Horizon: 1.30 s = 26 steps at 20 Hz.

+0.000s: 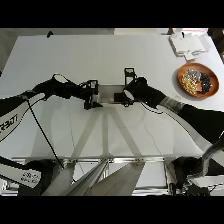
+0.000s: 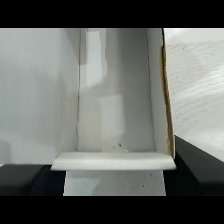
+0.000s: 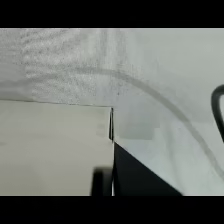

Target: Fold the box and place the chain.

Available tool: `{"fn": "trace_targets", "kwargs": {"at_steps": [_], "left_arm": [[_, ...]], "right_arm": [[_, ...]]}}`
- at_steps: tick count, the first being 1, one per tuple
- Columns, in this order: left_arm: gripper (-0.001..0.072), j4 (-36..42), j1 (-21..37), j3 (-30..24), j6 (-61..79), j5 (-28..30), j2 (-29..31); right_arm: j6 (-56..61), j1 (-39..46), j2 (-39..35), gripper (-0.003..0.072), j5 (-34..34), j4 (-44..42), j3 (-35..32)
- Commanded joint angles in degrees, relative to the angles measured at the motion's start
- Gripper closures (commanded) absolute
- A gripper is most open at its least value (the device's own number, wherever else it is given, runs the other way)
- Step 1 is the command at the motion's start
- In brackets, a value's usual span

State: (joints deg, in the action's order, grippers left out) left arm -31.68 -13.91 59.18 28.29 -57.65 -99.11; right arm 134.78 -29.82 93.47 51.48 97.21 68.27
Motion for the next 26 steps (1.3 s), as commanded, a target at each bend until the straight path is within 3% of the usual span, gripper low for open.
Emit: {"fn": "trace_targets", "kwargs": {"at_steps": [1, 2, 7, 12, 18, 22, 26], "left_arm": [[0.0374, -0.04, 0.02, 0.00, -0.09, 0.00, 0.02], [0.0374, -0.04, 0.00, 0.00, -0.07, -0.02, 0.00], [0.0374, -0.02, 0.02, 0.00, -0.09, 0.00, 0.02], [0.0374, -0.02, 0.00, 0.00, -0.09, -0.02, 0.02], [0.0374, -0.02, 0.00, 0.00, -0.09, 0.00, 0.02], [0.0374, -0.02, 0.00, 0.00, -0.09, 0.00, 0.02], [0.0374, -0.02, 0.00, 0.00, -0.07, -0.02, 0.00]], "right_arm": [[0.37, -0.11, -0.48, 0.0370, 0.11, -0.04, 0.00], [0.37, -0.11, -1.07, 0.0334, 0.35, -0.13, 0.00], [-0.07, 0.68, -8.17, 0.0334, 6.23, -0.48, 0.00], [-0.35, 5.03, -20.17, 0.0336, 11.80, 0.15, 0.00], [-19.08, 14.32, -30.62, 0.0350, 24.04, 21.29, 0.00], [-22.93, 26.69, -31.69, 0.0348, 23.87, 20.37, -0.04], [-31.87, 38.58, -31.12, 0.0338, 18.21, 12.22, -0.15]]}}
